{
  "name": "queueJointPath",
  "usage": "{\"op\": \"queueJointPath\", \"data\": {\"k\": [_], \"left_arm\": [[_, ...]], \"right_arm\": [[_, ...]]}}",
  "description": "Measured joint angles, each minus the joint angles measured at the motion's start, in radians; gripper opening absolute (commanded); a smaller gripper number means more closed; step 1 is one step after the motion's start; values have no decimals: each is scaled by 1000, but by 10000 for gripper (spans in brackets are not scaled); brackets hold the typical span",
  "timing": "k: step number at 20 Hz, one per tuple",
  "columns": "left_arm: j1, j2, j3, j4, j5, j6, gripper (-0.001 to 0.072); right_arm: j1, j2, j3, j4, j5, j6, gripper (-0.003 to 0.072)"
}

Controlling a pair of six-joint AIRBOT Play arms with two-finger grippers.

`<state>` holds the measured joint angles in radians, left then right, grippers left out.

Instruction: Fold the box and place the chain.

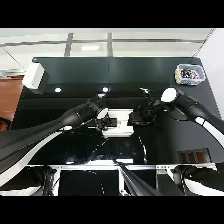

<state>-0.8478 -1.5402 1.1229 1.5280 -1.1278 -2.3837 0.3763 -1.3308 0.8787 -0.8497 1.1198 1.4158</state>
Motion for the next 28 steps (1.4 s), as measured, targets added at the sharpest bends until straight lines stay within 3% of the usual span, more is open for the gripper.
{"op": "queueJointPath", "data": {"k": [2,4,17,18,20,28], "left_arm": [[0,0,0,0,0,0,29],[0,0,0,0,-1,2,29],[0,0,0,-1,0,-1,29],[0,0,0,-1,0,-1,29],[0,0,0,-2,0,-1,29],[0,0,0,-1,-1,2,29]], "right_arm": [[39,0,17,-50,-5,67,362],[78,0,31,-107,-12,135,314],[288,-5,56,-496,-84,608,312],[294,-7,56,-515,-85,629,311],[303,-13,59,-545,-87,666,238],[338,-81,124,-600,-29,748,241]]}}
